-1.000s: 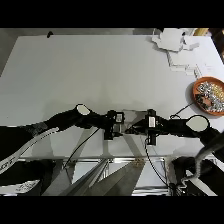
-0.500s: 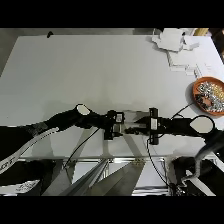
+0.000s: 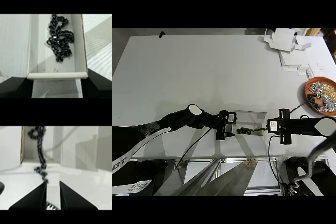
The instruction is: Fold the box and place the chain.
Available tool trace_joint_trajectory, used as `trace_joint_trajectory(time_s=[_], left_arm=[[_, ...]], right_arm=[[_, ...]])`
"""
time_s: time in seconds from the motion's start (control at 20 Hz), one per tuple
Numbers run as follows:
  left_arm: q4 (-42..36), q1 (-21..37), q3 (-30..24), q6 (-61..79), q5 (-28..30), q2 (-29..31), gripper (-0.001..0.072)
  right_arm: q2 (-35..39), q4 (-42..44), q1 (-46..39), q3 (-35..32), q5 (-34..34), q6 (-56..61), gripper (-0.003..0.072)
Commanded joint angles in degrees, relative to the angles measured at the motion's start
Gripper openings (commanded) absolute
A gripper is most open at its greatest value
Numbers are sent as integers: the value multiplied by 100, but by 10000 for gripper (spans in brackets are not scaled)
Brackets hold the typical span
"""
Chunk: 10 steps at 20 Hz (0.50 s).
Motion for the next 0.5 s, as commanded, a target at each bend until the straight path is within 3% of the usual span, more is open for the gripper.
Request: trace_joint_trajectory(time_s=[0.0,0.45], left_arm=[[0,2,2,0,0,4,218],[2,2,2,0,0,4,218]], right_arm=[[-496,-398,-144,-94,-271,90,181],[-1506,-426,-144,-94,-680,92,181]])
